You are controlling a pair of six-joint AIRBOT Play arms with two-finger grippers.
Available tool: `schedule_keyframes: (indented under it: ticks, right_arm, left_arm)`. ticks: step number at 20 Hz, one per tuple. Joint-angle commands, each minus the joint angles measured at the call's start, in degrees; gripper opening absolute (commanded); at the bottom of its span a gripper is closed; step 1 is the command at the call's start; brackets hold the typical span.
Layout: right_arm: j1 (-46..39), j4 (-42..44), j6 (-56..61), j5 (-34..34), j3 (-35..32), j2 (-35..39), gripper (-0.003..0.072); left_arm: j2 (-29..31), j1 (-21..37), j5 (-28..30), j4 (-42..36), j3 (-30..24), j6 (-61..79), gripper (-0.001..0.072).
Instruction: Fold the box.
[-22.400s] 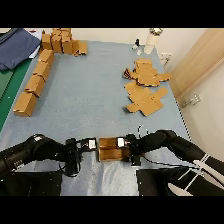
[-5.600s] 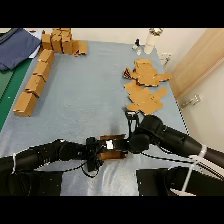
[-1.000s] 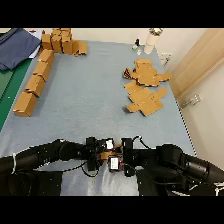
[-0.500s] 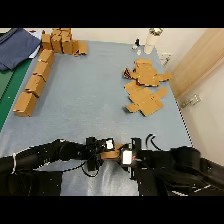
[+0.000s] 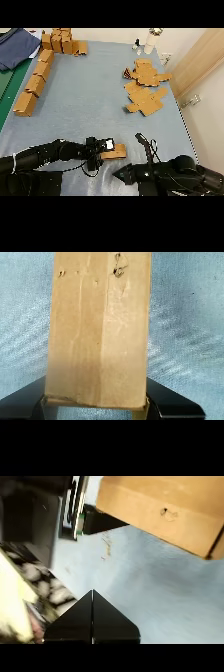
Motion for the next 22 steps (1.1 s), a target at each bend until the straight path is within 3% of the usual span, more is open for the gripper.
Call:
schedule_keyframes:
  ticks: [1, 7, 16, 22]
  right_arm:
    - [1.8, 10.3, 6.5, 28.2, -7.5, -0.5, 0.0002]
    - [1.7, 10.0, 6.5, 37.4, -7.7, -11.7, 0.0002]
    - [3.6, 9.0, 6.5, 33.2, -7.7, -14.1, 0.0003]
    - [3.6, 7.5, 6.5, 34.0, -7.6, -14.5, 0.0004]
  left_arm:
    - [0.0, 0.0, 0.0, 0.0, 0.0, 0.0, 0.0481]
    - [0.0, -0.1, 0.0, 0.0, 0.0, 0.0, 0.0481]
    - [0.0, 0.0, 0.0, 0.0, 0.0, 0.0, 0.0481]
    - [0.0, 0.0, 0.0, 0.0, 0.0, 0.0, 0.0481]
